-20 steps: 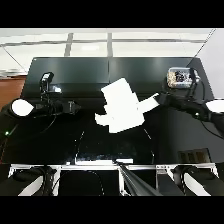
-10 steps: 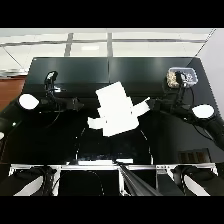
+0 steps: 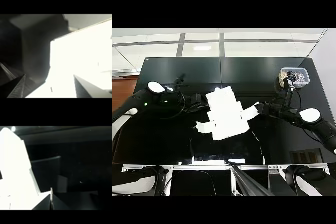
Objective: Fold the box and place the chain.
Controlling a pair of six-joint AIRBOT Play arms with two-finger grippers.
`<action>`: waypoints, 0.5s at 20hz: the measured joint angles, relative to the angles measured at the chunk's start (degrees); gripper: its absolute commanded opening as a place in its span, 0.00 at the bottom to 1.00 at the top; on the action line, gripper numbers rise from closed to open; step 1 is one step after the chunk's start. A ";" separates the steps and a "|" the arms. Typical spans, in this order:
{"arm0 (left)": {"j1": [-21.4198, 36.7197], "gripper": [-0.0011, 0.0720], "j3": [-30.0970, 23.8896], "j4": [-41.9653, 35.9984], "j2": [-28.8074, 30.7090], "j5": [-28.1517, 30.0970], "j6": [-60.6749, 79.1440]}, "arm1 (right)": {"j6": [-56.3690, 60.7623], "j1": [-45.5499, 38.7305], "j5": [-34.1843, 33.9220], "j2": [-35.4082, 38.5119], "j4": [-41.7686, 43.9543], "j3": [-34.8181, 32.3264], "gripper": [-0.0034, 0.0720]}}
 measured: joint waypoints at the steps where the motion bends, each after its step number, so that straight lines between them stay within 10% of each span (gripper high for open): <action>1: 0.00 0.98 0.48 -1.46 -1.62 -0.92 0.28 | 0.00 0.02 0.04 0.00 0.02 -0.02 0.07; 10: -0.17 0.96 1.86 -19.71 -12.52 -13.11 19.91 | -0.02 0.07 0.07 0.00 0.09 -0.07 0.07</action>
